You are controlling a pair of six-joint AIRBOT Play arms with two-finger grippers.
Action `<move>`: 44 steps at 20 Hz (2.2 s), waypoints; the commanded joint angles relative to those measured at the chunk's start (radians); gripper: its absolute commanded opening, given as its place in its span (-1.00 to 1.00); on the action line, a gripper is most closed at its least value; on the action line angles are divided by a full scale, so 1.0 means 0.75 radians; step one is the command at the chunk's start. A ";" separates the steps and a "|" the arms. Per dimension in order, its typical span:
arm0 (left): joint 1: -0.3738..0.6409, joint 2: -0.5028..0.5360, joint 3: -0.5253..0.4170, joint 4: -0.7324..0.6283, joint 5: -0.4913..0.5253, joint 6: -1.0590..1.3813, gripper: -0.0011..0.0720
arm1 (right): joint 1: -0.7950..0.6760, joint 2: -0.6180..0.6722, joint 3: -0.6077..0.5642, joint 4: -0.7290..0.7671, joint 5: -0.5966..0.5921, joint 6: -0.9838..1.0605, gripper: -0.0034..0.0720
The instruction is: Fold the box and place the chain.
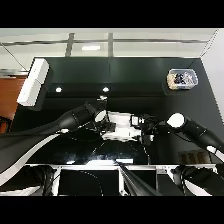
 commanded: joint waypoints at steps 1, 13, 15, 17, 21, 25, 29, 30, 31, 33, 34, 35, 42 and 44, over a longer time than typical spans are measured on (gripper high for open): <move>0.005 0.001 0.000 0.001 0.008 -0.019 -0.90 | -0.019 0.047 0.008 -0.183 0.095 0.098 0.69; 0.005 0.001 0.000 0.000 -0.003 -0.012 -0.90 | -0.007 0.034 0.008 0.030 0.072 0.076 0.04; 0.005 0.001 0.000 0.000 -0.002 -0.012 -0.90 | 0.004 0.031 0.008 0.031 0.044 0.174 -0.76; 0.005 0.001 0.000 0.000 -0.001 -0.013 -0.90 | 0.030 0.024 0.008 0.032 0.042 0.217 -0.75; 0.005 0.001 0.000 -0.005 -0.001 -0.013 -0.90 | 0.104 -0.020 0.008 0.050 -0.020 0.264 -0.76; 0.005 0.001 0.000 -0.005 -0.001 -0.013 -0.90 | 0.127 -0.028 0.008 0.101 -0.079 0.268 -0.76; 0.005 0.001 0.000 -0.006 0.001 -0.013 -0.90 | 0.132 -0.030 0.008 0.127 -0.080 0.268 -0.75; 0.005 0.001 0.000 -0.006 0.001 -0.013 -0.90 | 0.134 -0.033 0.007 0.136 -0.079 0.268 -0.75; 0.005 0.001 0.000 -0.006 0.001 -0.013 -0.90 | 0.139 -0.040 0.007 0.141 -0.080 0.268 -0.76; 0.005 0.001 0.000 -0.010 0.001 -0.013 -0.90 | 0.141 -0.063 0.007 0.169 -0.081 0.268 -0.76; 0.005 0.001 0.000 -0.010 0.001 -0.013 -0.90 | 0.141 -0.072 0.008 0.172 -0.082 0.268 -0.76; 0.005 0.001 0.000 -0.010 0.000 -0.013 -0.90 | 0.140 -0.075 0.007 0.171 -0.092 0.268 -0.72; 0.005 0.001 0.000 -0.010 0.001 -0.013 -0.90 | 0.140 -0.075 0.008 0.170 -0.159 0.268 0.05; 0.004 0.001 0.000 -0.010 0.002 -0.013 -0.90 | 0.140 -0.075 0.008 0.170 -0.159 0.268 -0.66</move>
